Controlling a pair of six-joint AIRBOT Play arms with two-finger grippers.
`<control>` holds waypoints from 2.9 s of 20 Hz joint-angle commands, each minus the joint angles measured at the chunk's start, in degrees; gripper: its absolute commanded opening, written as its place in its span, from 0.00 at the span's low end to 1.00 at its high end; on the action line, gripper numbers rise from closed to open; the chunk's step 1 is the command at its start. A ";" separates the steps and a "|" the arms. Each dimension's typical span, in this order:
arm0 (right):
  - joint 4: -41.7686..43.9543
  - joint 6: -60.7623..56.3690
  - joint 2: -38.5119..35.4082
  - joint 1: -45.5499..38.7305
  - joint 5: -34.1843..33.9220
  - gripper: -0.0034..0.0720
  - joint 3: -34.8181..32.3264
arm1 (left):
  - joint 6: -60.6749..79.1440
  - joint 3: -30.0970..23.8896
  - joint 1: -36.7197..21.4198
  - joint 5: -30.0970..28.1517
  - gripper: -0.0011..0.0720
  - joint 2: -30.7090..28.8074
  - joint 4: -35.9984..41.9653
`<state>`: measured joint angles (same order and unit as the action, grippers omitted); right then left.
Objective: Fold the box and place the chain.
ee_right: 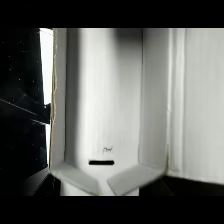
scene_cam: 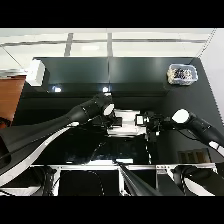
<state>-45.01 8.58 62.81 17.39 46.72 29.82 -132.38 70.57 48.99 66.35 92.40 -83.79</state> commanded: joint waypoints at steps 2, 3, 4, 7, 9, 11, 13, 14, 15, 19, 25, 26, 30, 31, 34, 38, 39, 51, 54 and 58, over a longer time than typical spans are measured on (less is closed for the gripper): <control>-1.75 -0.90 -2.62 -0.04 0.98 0.92 0.07 | -0.09 -0.02 -0.04 0.48 0.05 0.02 -1.27; -1.64 -0.87 -2.62 0.00 0.98 0.92 0.07 | -0.09 -0.02 -0.04 0.48 0.05 0.02 -1.25; -1.33 -0.81 -2.62 0.02 1.03 0.91 0.07 | -0.07 -0.02 -0.04 0.42 0.05 0.02 -1.20; 1.46 0.13 -2.51 0.20 1.22 0.27 0.04 | -0.07 -0.02 -0.02 0.37 0.05 0.02 -1.01; 2.29 0.26 -1.95 0.92 0.72 0.22 0.04 | -0.07 -0.02 0.02 0.37 0.05 0.02 -1.01; 4.79 0.26 -1.20 1.73 0.42 0.22 0.04 | -0.07 -0.02 0.02 0.31 0.05 0.02 -1.01; 9.38 0.28 -0.07 2.69 -0.59 0.23 0.04 | -0.07 -0.02 0.02 0.24 0.05 0.02 -1.01; 11.39 0.26 0.52 3.19 -1.33 0.23 0.04 | -0.07 -0.02 0.02 0.17 0.05 0.02 -1.01; 12.79 0.22 1.11 3.61 -2.25 0.23 0.04 | -0.07 -0.02 0.00 0.20 0.05 0.02 -1.01; 12.85 -3.89 1.92 3.69 -2.82 0.25 0.04 | -0.07 -0.02 0.00 0.22 0.05 0.02 -1.01; 6.56 -20.22 -0.42 3.43 -0.96 0.07 0.76 | -0.07 -0.02 -0.07 0.22 0.05 0.02 -1.01; 1.36 -30.36 -2.29 2.51 0.98 0.06 1.99 | -0.07 -0.02 -0.09 0.22 0.05 0.02 -1.03; -23.69 -63.84 -9.18 -8.76 14.10 0.06 7.72 | 0.66 -0.02 -0.09 0.35 0.05 0.02 -1.18; -25.51 -70.18 -9.44 -14.12 15.41 0.06 7.67 | 0.63 -0.02 -0.09 0.24 0.05 0.02 -1.18; -12.39 -79.52 -8.57 -35.06 17.68 0.05 5.38 | 0.63 -0.02 -0.11 0.15 0.05 0.02 -1.20; -2.08 -79.47 -4.79 -48.04 19.28 0.06 -2.67 | 0.63 -0.02 -0.09 0.09 0.05 0.02 -1.20; -1.77 -78.99 -3.45 -47.47 20.00 0.06 -4.24 | 0.63 -0.02 -0.09 0.11 0.05 0.02 -1.20; 20.55 -55.84 7.48 -25.70 21.40 0.07 -4.72 | 0.63 -0.02 -0.09 -0.04 0.05 0.02 -1.03; 20.35 -55.87 7.45 -25.70 23.56 0.17 -2.56 | 0.63 -0.02 -0.09 -0.07 0.05 0.02 -1.03; 21.73 -56.37 7.45 -23.54 25.44 0.81 -1.86 | 0.63 -0.02 -0.09 -0.04 0.05 0.02 -1.03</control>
<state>-25.02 -48.12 70.17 -7.88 70.54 27.18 -131.74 70.54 48.95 66.30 92.40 -84.79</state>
